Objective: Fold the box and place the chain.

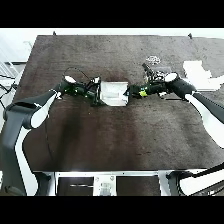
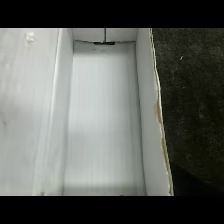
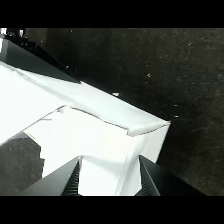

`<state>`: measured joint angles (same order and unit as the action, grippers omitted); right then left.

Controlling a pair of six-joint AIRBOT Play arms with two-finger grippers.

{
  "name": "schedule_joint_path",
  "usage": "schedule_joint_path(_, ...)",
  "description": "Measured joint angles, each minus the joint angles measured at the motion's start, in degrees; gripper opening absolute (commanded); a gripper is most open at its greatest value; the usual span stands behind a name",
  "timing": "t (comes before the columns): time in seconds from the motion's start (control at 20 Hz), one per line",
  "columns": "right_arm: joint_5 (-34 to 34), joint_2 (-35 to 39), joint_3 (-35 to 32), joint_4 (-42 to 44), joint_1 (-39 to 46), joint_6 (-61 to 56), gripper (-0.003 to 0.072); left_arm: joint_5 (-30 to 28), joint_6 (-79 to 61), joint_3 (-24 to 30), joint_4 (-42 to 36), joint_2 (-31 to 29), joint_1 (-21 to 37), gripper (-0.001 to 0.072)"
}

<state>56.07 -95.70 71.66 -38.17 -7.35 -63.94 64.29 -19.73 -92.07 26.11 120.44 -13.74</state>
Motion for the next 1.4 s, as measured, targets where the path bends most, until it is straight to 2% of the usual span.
schedule_joint_path(0.2, -0.52, 0.02, 0.48, -2.49, -1.14, -2.19, 0.0455, 0.0, -0.02, 0.0, 0.0, 0.0, 0.0, 0.0492)
schedule_joint_path(0.8, -2.12, -2.45, 7.34, -21.92, -7.82, -18.21, 0.0454, -0.04, 0.0, 0.0, 0.02, 0.0, 0.0, 0.0492)
schedule_joint_path(1.15, 3.37, -5.27, 14.47, -35.52, -11.43, -29.35, 0.0451, -0.09, 0.0, 0.0, 0.0, 0.0, -0.02, 0.0492)
schedule_joint_path(1.4, 10.95, -9.29, 21.9, -43.95, -13.75, -35.47, 0.0422, -0.13, 0.0, 0.0, 0.0, 0.0, -0.02, 0.0492)
